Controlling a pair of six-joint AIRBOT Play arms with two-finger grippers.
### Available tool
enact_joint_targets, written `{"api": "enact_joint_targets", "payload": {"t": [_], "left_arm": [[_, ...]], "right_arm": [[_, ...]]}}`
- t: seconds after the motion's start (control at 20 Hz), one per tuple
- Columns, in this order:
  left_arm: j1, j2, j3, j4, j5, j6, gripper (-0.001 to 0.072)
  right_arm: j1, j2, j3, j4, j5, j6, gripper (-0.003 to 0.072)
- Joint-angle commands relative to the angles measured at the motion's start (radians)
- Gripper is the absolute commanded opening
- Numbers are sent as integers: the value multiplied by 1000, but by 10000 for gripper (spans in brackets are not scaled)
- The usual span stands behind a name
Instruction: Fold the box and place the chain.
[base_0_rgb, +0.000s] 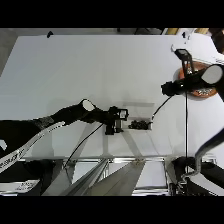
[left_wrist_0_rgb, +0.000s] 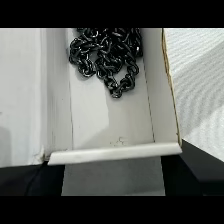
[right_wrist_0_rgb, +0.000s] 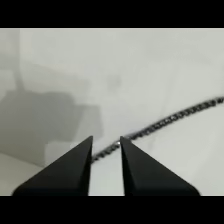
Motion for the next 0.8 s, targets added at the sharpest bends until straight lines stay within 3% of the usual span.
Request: {"api": "enact_joint_targets", "payload": {"t": [0.0, 0.75], "left_arm": [[0, 1, 0, 0, 0, 0, 138], [0, 1, 0, 0, 0, 0, 138]], "right_arm": [[-6, -158, 6, -52, 30, 25, 302], [10, -295, 3, -129, 23, 103, 244]]}}
